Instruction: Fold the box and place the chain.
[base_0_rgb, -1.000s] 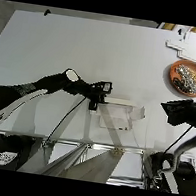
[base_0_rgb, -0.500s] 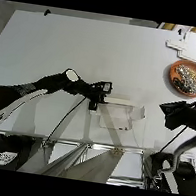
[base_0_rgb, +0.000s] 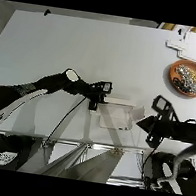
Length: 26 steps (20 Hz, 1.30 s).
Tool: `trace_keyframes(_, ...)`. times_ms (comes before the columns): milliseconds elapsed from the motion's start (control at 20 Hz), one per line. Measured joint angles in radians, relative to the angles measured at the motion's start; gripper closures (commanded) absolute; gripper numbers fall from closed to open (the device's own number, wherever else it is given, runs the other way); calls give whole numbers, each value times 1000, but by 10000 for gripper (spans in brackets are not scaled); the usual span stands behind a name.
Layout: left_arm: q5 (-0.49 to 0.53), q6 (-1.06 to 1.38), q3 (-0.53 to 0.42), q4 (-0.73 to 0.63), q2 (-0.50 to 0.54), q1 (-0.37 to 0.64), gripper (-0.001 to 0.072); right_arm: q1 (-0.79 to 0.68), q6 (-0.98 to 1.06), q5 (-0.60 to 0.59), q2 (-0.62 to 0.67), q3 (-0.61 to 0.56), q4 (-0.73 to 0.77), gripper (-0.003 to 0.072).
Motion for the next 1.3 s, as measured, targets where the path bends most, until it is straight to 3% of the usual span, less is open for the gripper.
trace_keyframes(300,0,0,0,0,0,0,700,195,-82,-116,-39,-37,-74,663)
trace_keyframes(400,0,0,0,0,0,0,700,230,-92,-160,-48,-45,-82,593)
trace_keyframes(750,0,0,0,0,0,0,700,315,-103,-254,-62,-84,-151,563)
trace_keyframes(800,0,0,0,0,0,0,700,323,-103,-261,-63,-86,-164,530)
trace_keyframes(950,0,0,0,0,0,0,700,353,-103,-292,-63,-101,-205,246)
trace_keyframes(1100,0,0,0,0,0,0,700,394,-103,-370,-63,-148,-246,188)
trace_keyframes(1200,0,0,0,0,0,0,700,429,-104,-439,-63,-189,-268,27)
trace_keyframes(1300,0,0,0,0,0,0,700,465,-104,-517,-63,-231,-288,24)
